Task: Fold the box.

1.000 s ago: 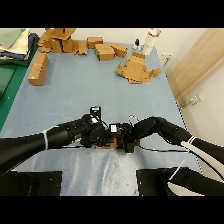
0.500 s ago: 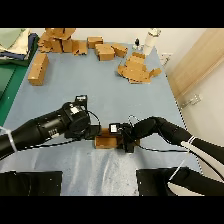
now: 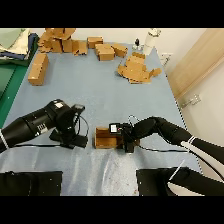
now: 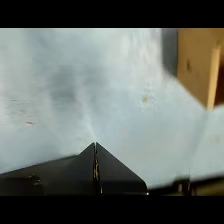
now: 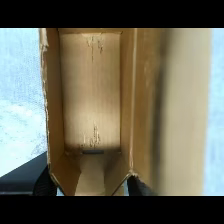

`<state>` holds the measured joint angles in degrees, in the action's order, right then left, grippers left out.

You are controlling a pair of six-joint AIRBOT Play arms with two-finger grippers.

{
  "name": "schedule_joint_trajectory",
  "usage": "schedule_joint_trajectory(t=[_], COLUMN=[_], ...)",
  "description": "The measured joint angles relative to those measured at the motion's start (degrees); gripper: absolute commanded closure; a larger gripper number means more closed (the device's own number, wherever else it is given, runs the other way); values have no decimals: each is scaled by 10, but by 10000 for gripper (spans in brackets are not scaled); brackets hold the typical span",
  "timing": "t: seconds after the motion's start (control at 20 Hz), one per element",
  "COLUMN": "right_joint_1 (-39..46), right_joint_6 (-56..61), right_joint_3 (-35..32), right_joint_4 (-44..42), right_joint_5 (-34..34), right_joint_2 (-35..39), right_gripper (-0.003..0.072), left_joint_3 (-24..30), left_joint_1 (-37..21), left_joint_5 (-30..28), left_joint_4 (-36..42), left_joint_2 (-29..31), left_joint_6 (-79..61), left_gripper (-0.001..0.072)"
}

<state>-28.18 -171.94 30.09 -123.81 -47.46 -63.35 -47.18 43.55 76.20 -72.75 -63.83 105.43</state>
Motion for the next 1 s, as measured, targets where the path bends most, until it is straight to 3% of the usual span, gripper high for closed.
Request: schedule_joint_trajectory(t=[0.1,0.2,0.25,0.3,0.35,0.55,0.7,1.0], right_joint_1=[0,0,0,0,0,0,0,0], right_joint_6=[0,0,0,0,0,0,0,0], right_joint_3=[0,0,0,0,0,0,0,0], right_joint_4=[0,0,0,0,0,0,0,0], right_joint_5=[0,0,0,0,0,0,0,0], right_joint_2=[0,0,0,0,0,0,0,0], right_gripper=[229,228,229,229,229,228,228,229], left_joint_3=[38,60,67,72,75,82,91,127], left_joint_1=[-72,-125,-142,-154,-162,-174,-173,-108], left_joint_5=[-2,-32,-52,-77,-101,-186,-239,-340], left_joint_4=[109,170,180,183,186,196,256,339], left_joint_2=[0,1,1,1,1,-7,-26,-47], left_joint_6=[-198,-381,-460,-534,-593,-793,-928,-1071], left_gripper=[699,697,643,271,18,14,14,13])
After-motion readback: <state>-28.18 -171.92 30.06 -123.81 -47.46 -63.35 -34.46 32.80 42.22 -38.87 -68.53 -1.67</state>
